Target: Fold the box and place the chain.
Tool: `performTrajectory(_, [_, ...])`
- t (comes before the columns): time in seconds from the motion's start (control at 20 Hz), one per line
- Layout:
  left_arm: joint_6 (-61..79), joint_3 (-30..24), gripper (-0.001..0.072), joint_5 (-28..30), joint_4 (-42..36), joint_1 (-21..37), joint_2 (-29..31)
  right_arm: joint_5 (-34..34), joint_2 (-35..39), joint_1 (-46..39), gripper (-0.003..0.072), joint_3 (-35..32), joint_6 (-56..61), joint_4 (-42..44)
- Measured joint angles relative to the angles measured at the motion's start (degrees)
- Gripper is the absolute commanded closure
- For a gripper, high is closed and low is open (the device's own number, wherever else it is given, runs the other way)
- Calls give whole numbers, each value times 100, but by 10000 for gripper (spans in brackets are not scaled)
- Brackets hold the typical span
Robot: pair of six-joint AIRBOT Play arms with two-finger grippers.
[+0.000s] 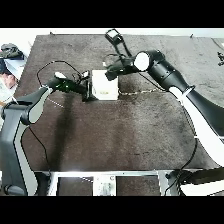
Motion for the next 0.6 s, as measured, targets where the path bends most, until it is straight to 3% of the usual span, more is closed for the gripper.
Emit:
performTrajectory(0.2, [0, 0, 366, 0, 2, 0, 0, 140, 605, -957, 406, -1078, 555, -229])
performTrajectory(0.4, [0, 0, 365, 0, 0, 0, 0, -275, 916, -2011, 405, -2201, 1300, -278])
performTrajectory(0.5, [0, 0, 366, 0, 0, 0, 0, -535, 866, -2365, 274, -2500, 1515, -201])
performTrajectory(0.6, [-2, 0, 365, 0, 2, 0, 0, -780, 715, -2553, 275, -2673, 1628, -37])
